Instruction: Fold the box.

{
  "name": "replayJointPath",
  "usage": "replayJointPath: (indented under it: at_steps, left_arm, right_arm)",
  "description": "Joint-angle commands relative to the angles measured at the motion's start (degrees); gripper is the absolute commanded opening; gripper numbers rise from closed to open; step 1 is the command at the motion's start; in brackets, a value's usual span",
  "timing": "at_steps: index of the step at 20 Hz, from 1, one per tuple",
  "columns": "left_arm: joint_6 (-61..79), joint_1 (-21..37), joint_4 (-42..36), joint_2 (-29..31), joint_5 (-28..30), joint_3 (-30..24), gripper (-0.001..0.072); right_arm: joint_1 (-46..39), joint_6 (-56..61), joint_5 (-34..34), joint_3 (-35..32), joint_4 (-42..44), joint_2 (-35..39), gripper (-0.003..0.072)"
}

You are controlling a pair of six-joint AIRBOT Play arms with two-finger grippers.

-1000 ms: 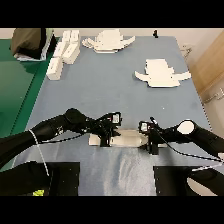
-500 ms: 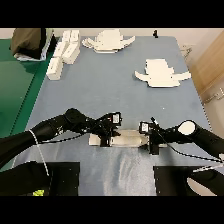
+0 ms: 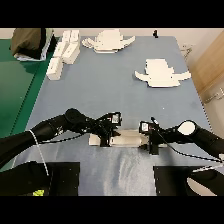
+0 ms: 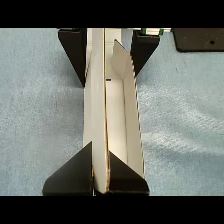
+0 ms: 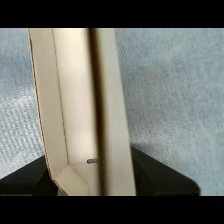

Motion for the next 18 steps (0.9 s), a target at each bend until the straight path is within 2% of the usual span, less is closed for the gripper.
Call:
replayJointPath:
  at_steps: [1, 4, 12, 14, 18]
  left_arm:
    - [0.00, -0.02, 0.00, -0.02, 0.00, -0.02, 0.0018]
    - [0.00, -0.02, 0.00, -0.02, 0.00, -0.02, 0.0018]
    - [0.00, -0.02, 0.00, -0.02, 0.00, -0.02, 0.0018]
    - [0.02, -0.02, 0.00, -0.04, 0.00, -0.02, 0.0018]
    - [0.02, -0.02, 0.00, -0.02, 0.00, -0.02, 0.0018]
  right_arm:
    - [0.04, 1.42, -0.20, -0.02, -0.57, 0.33, 0.0521]
    - [0.04, 1.44, 0.00, -0.02, -3.17, 0.28, 0.0521]
    - [0.04, 1.42, 0.63, -0.02, -2.03, 0.26, 0.0507]
    - [0.04, 1.27, 0.81, -0.04, -2.01, 0.26, 0.0405]
    - [0.04, 1.22, 0.98, -0.02, -2.49, 0.26, 0.0402]
